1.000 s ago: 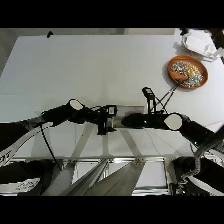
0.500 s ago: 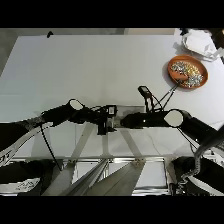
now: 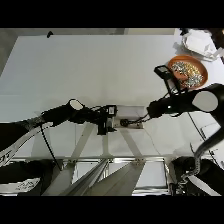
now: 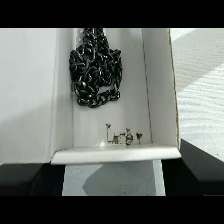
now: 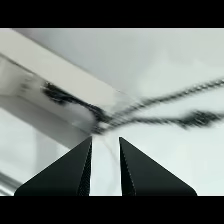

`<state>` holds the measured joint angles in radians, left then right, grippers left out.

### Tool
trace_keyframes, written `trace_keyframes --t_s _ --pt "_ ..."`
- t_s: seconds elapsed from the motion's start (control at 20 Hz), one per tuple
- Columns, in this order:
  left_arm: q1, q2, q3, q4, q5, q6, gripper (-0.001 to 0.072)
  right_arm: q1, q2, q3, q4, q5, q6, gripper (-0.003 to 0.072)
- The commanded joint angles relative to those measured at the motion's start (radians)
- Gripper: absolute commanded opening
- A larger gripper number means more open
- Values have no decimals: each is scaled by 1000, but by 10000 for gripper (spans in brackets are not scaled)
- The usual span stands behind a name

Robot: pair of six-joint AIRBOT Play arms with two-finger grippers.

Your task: Fold the box and place the chain.

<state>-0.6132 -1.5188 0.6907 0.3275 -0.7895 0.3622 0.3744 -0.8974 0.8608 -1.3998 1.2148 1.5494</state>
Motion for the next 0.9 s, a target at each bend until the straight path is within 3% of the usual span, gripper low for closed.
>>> trace_keyframes --t_s 0.0,0.2,0.3,0.35,0.55,0.85 --pt "1 1 0 0 0 0 371 -94 -22 29 -203 113 13 198" --pt "0 1 0 0 0 0 371 -105 -169 29 -216 46 -13 211" --pt "1 1 0 0 0 0 371 -105 -263 28 -220 53 -13 390" --pt "0 1 0 0 0 0 371 -105 -303 28 -225 53 -13 406" --pt "1 1 0 0 0 0 371 -93 -407 14 -217 17 -11 390" --pt "0 1 0 0 0 0 371 -93 -412 -52 -180 -149 34 372"
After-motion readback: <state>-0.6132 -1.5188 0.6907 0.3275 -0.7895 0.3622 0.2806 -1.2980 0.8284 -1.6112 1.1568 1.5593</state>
